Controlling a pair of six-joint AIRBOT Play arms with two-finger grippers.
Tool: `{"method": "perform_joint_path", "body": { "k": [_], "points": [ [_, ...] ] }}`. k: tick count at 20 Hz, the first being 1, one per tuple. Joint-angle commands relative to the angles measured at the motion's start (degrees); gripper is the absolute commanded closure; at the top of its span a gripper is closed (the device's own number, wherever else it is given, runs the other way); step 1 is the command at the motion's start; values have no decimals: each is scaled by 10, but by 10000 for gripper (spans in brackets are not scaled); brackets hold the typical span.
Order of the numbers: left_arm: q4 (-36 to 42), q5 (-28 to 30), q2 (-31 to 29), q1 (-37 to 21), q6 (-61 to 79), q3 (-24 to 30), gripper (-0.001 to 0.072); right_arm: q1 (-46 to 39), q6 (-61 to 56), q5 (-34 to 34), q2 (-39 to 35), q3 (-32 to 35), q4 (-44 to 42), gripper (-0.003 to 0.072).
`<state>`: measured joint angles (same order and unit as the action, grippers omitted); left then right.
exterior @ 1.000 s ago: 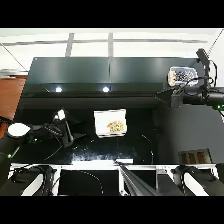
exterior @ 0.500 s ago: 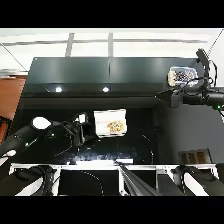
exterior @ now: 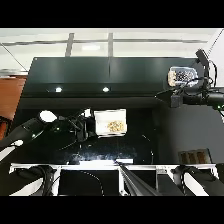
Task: Fold the box and place the chain.
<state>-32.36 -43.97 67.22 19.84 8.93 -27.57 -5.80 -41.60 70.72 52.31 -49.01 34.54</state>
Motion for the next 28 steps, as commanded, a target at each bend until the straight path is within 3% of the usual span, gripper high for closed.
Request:
{"method": "perform_joint_path", "body": {
  "k": [1, 7, 10, 12, 14, 22, 28],
  "points": [
    [-2, -5, 21, 2, -2, -6, 12, 0, 0, 0, 0, 0, 0, 253],
    [-1, -2, 26, 2, 1, -24, 13, 0, 0, 0, 0, 0, 0, 253],
    [-2, -7, 26, 2, 1, -27, 115, 0, 0, 0, 0, 0, 0, 253],
    [-2, -15, 26, 2, 4, -27, 103, 0, 0, 0, 0, 0, 0, 253],
    [-2, -16, 26, 2, 4, -27, 3, 0, 0, 0, 0, 0, 1, 253],
    [5, -14, 26, 23, 59, -27, 3, 0, 0, -1, 0, 0, 4, 253],
    [5, 32, 26, 56, 51, -27, 3, 0, 0, 0, 0, 0, 22, 253]
  ]
}}
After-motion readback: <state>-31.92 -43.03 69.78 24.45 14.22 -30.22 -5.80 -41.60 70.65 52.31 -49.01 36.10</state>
